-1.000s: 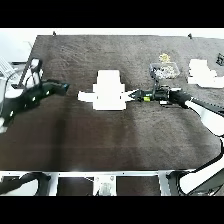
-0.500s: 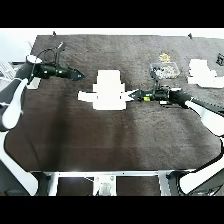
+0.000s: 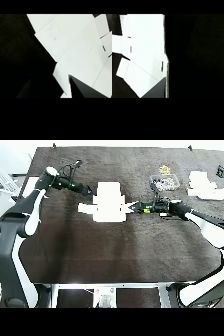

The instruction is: Fold the box and place the chain.

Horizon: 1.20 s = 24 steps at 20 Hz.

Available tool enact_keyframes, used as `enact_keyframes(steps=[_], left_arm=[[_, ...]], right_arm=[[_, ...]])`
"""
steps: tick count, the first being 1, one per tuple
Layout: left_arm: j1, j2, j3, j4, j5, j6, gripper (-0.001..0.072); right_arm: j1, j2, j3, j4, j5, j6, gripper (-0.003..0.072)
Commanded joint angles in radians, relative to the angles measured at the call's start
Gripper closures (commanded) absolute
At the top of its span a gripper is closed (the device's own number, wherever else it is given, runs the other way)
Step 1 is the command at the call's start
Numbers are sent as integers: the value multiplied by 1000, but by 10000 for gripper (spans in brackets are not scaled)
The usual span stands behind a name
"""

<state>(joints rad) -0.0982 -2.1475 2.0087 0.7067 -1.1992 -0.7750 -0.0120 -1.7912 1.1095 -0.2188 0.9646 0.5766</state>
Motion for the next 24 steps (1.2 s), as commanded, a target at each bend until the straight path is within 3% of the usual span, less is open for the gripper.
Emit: enact_keyframes(steps=[1,8,19,24], left_arm=[[-27,-18,14,21,45,-13,186],[-26,-34,14,-84,-50,13,196],[-26,-95,14,-160,-57,51,197],[-26,-122,14,-299,-76,122,204]], right_arm=[[1,-1,1,2,0,-2,683],[1,-1,1,2,1,-6,684],[6,-1,1,1,1,-13,683],[17,-1,1,2,1,-21,683]])
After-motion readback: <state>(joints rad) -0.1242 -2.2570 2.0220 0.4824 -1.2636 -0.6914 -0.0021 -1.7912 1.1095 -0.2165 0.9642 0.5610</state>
